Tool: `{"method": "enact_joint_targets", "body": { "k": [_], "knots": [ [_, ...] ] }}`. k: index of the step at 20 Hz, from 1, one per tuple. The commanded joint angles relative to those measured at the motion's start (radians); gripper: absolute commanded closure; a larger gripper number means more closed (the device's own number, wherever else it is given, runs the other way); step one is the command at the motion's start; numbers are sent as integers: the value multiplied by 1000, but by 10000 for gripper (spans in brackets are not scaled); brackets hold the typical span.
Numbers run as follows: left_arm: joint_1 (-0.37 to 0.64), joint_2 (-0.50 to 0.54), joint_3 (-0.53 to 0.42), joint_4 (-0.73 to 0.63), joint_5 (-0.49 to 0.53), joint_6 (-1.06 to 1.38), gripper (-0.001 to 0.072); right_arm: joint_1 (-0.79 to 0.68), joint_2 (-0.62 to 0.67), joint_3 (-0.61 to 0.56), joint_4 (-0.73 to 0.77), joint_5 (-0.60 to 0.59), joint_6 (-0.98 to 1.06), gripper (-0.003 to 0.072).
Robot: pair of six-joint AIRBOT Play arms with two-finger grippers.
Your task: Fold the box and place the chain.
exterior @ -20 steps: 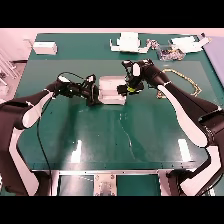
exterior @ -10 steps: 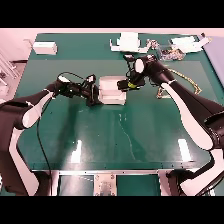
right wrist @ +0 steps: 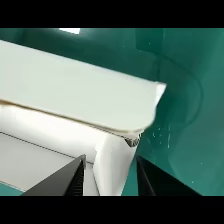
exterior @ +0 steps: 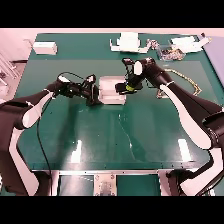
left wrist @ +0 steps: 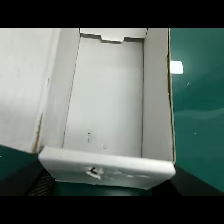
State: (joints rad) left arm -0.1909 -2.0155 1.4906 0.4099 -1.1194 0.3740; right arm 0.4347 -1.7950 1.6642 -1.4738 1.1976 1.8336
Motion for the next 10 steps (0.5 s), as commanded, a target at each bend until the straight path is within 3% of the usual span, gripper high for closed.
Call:
{"method": "enact_joint_targets", "body": {
  "k": [1,2,5,9,10],
  "knots": [
    [1,0,0,0,0,0,371,2,-27,-6,7,1,11,324],
    [1,0,0,0,0,0,371,2,-32,-7,7,1,16,387],
    [1,0,0,0,0,0,371,5,-48,-7,7,0,19,478],
    [1,0,0,0,0,0,371,6,-61,-7,7,0,26,501],
    [1,0,0,0,0,0,371,6,-63,-7,8,0,26,547]
  ]
}}
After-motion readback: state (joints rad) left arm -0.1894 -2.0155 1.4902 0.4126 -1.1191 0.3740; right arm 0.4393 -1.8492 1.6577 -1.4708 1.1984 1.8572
